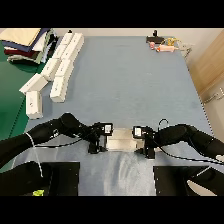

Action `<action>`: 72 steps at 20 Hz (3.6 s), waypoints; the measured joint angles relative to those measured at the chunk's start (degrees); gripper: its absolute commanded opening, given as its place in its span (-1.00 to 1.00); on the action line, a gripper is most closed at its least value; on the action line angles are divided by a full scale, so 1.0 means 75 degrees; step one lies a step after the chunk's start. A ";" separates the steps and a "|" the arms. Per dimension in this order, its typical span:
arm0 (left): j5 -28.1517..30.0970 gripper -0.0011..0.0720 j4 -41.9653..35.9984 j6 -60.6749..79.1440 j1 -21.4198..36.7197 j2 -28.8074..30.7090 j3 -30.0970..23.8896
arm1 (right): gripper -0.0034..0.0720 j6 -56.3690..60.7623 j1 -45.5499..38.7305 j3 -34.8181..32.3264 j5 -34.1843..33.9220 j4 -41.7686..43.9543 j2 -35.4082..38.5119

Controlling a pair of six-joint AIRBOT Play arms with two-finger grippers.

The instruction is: Fold the box.

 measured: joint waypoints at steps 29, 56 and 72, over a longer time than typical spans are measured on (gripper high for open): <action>0.0493 0.73 -0.0490 0.0137 -0.0382 -0.0166 -0.0178 | 0.45 0.0000 0.0000 0.0000 0.0003 0.0003 0.0000; 0.0498 0.41 -0.0510 0.0259 -0.0382 -0.0146 -0.0178 | 0.45 0.0003 0.0000 0.0000 0.0000 0.0006 -0.0003; 0.0466 0.41 -0.0507 0.0271 -0.0382 -0.0146 -0.0178 | 0.99 0.0688 0.0006 0.0023 -0.0192 -0.0746 0.0490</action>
